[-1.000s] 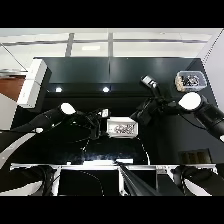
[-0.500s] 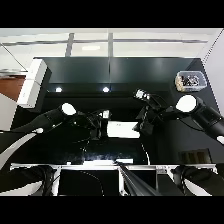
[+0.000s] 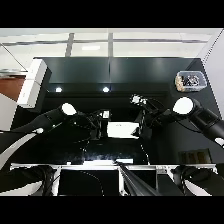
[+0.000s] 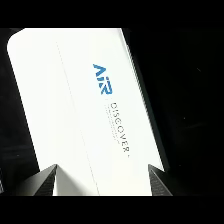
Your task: Fold the box and place the chain.
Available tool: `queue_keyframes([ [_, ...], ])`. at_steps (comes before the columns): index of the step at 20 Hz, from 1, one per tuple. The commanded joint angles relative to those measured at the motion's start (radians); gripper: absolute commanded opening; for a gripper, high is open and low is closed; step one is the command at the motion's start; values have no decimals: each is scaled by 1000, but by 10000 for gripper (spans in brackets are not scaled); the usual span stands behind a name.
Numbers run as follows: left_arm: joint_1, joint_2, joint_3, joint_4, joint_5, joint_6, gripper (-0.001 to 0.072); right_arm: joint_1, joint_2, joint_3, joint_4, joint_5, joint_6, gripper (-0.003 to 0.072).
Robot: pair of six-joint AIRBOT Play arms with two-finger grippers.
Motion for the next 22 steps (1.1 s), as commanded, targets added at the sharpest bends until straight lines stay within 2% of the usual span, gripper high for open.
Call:
queue_keyframes([
  [1, 0, -1, 0, 0, 0, 0, 370, 3, -1, -1, 2, -35, 6, 708],
  [2, 0, -1, 0, 0, 0, 0, 370, 3, -1, -1, 2, -56, 14, 705],
  [3, 0, -1, 0, 0, 0, 0, 370, 3, -1, -1, 2, -61, 19, 565],
  [4, 0, -1, 0, 0, 0, 0, 371, 3, -2, -1, 2, -60, 19, 477],
  [6, 0, -1, 0, 0, 0, 0, 371, 3, -2, -1, 2, -58, 24, 476],
  [8, 0, -1, 0, 0, 0, 0, 371, 3, -2, -1, 3, -48, 25, 482],
  [10, 0, -1, 0, 0, 0, 0, 371, 2, 0, 5, 3, -7, 27, 720],
  [14, 0, -1, 0, 0, 0, 0, 371, -1, 43, 117, -80, 152, 140, 716],
  [17, 0, -1, 0, 0, 0, 0, 371, -26, 147, 110, -123, 159, 195, 710],
  [19, 0, -1, 0, 0, 0, 0, 371, -71, 177, 24, 1, 56, 193, 711],
  [22, 0, -1, 0, 1, 0, 0, 371, -75, 178, -174, 312, -219, 14, 712],
])
